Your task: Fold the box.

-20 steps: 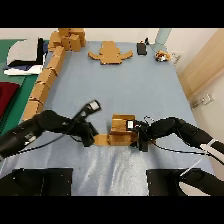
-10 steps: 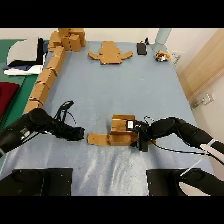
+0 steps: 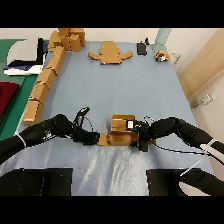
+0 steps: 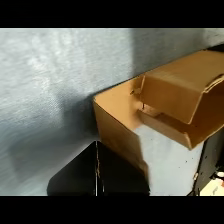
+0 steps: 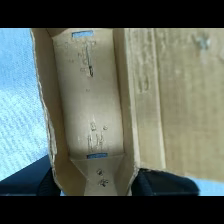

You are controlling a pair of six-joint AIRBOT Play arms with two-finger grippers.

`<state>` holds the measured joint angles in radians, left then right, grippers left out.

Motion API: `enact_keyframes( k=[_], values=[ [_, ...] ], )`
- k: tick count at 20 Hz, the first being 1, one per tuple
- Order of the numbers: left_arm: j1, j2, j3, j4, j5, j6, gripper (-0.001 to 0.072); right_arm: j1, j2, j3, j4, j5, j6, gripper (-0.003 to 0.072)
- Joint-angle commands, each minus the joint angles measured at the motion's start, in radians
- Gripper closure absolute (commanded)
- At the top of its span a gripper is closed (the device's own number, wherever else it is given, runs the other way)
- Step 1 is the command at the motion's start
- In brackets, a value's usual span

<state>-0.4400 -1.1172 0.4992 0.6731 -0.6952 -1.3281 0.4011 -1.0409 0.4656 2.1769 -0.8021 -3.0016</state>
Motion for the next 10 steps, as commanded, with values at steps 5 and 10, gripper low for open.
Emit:
enact_keyframes(
  k=[5, 10],
  values=[
    [-0.04, -0.011, 0.051, -0.046, 0.024, 0.005, 0.0695, 0.0, 0.0, 0.001, 0.0, 0.0, 0.0, 0.0188],
    [-0.04, -0.011, 0.145, -0.045, -0.031, -0.002, 0.037, 0.0, 0.0, 0.001, 0.0, 0.0, 0.0, 0.0188]
  ],
)
